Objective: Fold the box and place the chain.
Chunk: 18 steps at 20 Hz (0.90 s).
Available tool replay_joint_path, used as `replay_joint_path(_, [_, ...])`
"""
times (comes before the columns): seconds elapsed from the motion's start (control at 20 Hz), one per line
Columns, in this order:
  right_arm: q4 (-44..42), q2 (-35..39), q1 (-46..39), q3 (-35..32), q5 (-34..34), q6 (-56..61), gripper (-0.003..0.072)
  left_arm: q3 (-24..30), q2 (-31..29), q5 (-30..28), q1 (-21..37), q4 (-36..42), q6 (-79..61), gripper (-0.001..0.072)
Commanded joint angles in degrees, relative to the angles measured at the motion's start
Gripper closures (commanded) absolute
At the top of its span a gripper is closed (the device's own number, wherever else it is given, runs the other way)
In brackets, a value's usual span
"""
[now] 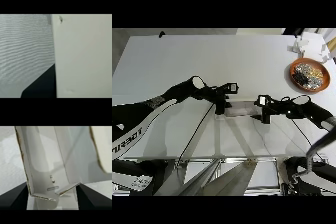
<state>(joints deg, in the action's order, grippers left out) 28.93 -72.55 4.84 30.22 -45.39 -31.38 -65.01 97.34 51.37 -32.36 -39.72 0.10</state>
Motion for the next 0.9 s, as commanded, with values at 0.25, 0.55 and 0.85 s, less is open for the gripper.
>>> replay_joint_path(0.25, [-0.3,-1.0,0.1,0.0,-3.1,-1.7,0.0143,0.0,0.0,-0.2,0.0,0.0,0.0,0.0699])
replay_joint_path(0.55, [-0.3,-1.4,0.7,0.0,-4.9,-1.5,0.0142,0.0,0.0,-0.2,0.0,0.0,0.0,0.0699])
replay_joint_path(0.85, [-0.8,-2.9,0.9,0.0,-4.2,-1.7,0.0141,0.0,0.0,-0.2,0.0,0.0,0.0,0.0699])
